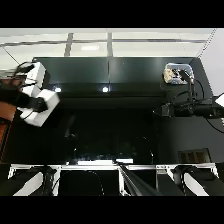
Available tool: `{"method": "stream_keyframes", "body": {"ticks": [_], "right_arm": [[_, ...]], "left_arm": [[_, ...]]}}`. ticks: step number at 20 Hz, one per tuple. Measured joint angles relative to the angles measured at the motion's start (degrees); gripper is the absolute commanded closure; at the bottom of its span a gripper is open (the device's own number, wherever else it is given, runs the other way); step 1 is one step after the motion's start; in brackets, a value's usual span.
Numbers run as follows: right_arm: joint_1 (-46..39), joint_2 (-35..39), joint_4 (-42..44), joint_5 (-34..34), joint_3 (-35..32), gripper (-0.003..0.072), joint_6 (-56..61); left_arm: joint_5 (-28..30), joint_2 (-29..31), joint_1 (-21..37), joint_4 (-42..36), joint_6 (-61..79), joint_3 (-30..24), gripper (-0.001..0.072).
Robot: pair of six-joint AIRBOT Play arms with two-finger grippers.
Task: Fold the box and place the chain.
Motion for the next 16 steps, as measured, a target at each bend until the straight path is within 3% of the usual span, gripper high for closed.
{"method": "stream_keyframes", "body": {"ticks": [3, 8, 12, 16], "right_arm": [[0.0, 0.0, -0.17, 0.13, -0.13, 0.0666, -0.02], [0.0, 0.0, -0.42, -0.11, -0.15, 0.0665, -0.07], [0.0, 0.0, -0.44, -1.07, -0.13, 0.0665, -0.04], [0.0, 0.0, -0.42, -2.54, -0.13, 0.0665, 0.02]], "left_arm": [[-0.33, 1.2, 11.19, 0.15, -1.11, -4.35, 0.044], [-0.9, 2.51, 23.91, 0.94, 5.6, -6.82, 0.042], [0.46, 2.82, 30.14, 2.38, 10.56, -7.87, 0.0418], [7.85, 2.8, 32.04, 1.33, 15.8, -11.43, 0.0418]]}}
